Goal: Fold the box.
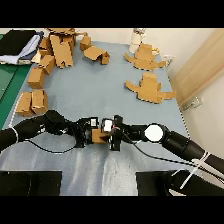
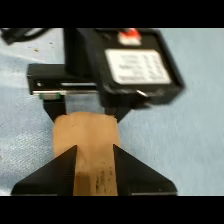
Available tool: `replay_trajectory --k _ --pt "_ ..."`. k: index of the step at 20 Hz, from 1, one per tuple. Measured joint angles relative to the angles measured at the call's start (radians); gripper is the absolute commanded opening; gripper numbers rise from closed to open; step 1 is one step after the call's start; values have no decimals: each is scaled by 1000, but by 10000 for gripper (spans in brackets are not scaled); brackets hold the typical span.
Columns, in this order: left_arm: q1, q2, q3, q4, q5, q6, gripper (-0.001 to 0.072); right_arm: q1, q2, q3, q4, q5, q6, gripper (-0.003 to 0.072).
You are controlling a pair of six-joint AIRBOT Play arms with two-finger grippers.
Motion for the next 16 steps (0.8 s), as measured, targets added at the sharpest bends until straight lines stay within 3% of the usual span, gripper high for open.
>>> replay_trajectory --k 13,15,16 --pt "0 0 0 1 1 0 591 34 -105 0 -25 -14 -201 384" --pt "0 0 0 1 1 0 591 34 -109 0 -26 -15 -213 342" --pt "0 0 0 1 1 0 591 34 -110 0 -27 -17 -217 279"
